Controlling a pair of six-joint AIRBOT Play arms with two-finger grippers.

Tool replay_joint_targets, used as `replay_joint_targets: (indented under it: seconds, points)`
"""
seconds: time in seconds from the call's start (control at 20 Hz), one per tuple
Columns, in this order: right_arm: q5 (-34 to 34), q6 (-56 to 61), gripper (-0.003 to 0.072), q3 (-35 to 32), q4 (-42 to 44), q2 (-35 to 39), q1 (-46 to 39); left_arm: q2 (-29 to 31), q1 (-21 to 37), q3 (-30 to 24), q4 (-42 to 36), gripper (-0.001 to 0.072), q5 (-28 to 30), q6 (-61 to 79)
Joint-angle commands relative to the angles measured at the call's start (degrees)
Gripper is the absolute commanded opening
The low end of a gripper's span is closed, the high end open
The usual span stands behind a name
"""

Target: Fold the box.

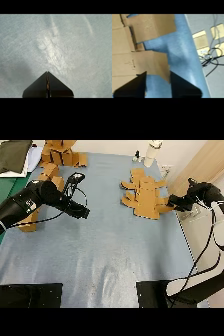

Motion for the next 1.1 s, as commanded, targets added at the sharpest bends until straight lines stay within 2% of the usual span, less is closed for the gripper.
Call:
replay_joint_targets:
  seconds: [0.0,0.05,0.1,0.25,0.35,0.5,0.55,0.6,0.65,0.8,1.05]
  points:
    - [-2.1,-3.5,0.0336,1.8,6.7,-3.2,0.3,0.0,0.0,0.0,0.0,0.0013,0.5,0.0]
    - [-3.9,-5.2,0.0311,2.0,8.3,-3.4,0.3,0.0,0.0,0.0,0.0,0.0013,0.5,0.0]
    - [-6.1,-6.6,0.0192,2.1,9.5,-3.3,0.4,0.0,0.0,0.0,0.0,0.0013,0.5,0.0]
    - [-12.0,-7.3,0.0002,2.5,10.3,-2.5,0.3,0.0,0.0,0.0,0.0,0.0014,0.3,0.0]
    - [-14.3,-7.3,0.0001,2.5,10.9,-0.7,0.3,0.0,0.0,0.0,0.0,0.0015,-0.6,-0.1]
    - [-16.5,-7.3,0.0001,2.4,13.2,5.7,0.4,0.0,0.0,0.0,-0.3,0.0016,-2.5,-0.2]
    - [-17.7,-7.1,0.0001,2.4,13.6,8.1,0.4,0.0,0.0,0.0,-0.9,0.0124,-3.0,-0.2]
    - [-19.8,-6.2,0.0001,2.3,13.6,10.6,0.4,0.0,0.0,0.0,-1.8,0.0428,-3.0,-0.3]
    - [-22.0,-4.3,0.0001,1.3,13.6,12.7,0.5,0.0,0.1,0.0,-2.4,0.0528,-2.9,-1.7]
    - [-23.7,-1.4,0.0001,-7.5,13.5,19.5,1.6,0.0,0.1,0.0,-3.9,0.0531,-3.7,-1.7]
    - [-15.3,1.9,0.0001,-33.0,13.7,32.6,6.6,0.0,0.1,-0.1,-3.9,0.0531,-7.5,-1.4]
